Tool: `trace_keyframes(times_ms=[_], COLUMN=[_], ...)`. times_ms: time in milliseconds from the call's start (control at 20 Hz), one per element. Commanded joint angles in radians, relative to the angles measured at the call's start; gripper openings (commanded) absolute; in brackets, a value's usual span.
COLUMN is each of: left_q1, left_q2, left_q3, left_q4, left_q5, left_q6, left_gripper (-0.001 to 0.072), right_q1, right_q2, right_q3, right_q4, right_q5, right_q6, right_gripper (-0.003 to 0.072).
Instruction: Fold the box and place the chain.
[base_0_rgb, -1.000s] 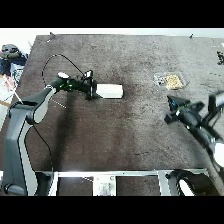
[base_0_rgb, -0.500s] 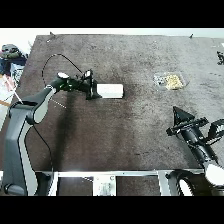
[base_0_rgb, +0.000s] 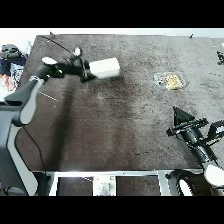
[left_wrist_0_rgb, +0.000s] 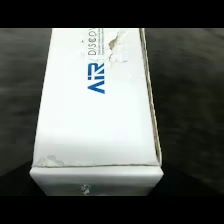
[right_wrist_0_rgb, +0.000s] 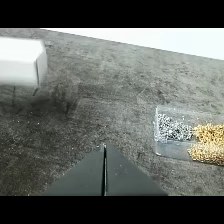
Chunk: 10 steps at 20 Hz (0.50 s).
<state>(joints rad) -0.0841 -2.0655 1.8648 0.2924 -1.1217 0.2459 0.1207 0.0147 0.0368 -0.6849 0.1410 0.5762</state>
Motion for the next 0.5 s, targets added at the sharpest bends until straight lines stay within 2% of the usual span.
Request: trace_keyframes(times_ms=[0, 150, 400, 450], left_q1=[0.103, 0.249, 0.477, 0.507], left_q2=[0.128, 0.171, 0.158, 0.153], left_q3=[0.007, 0.006, -0.009, -0.023], left_q4=[0.009, 0.093, 0.399, 0.413], left_q5=[0.291, 0.432, 0.435, 0.438], left_q6=[-0.18, -0.37, -0.747, -0.766], left_gripper=[0.0009, 0.0009, 0.001, 0.001], right_q1=[0.0, 0.0, 0.0, 0.0], right_q2=[0.001, 0.001, 0.001, 0.001], right_q3=[0.0, 0.0, 0.0, 0.0], right_q4=[0.0, 0.0, 0.0, 0.0], right_q5=[0.0, 0.0, 0.0, 0.0], right_q6=[0.0, 0.0, 0.0, 0.0], right_gripper=[0.0014, 0.0013, 0.0014, 0.0013])
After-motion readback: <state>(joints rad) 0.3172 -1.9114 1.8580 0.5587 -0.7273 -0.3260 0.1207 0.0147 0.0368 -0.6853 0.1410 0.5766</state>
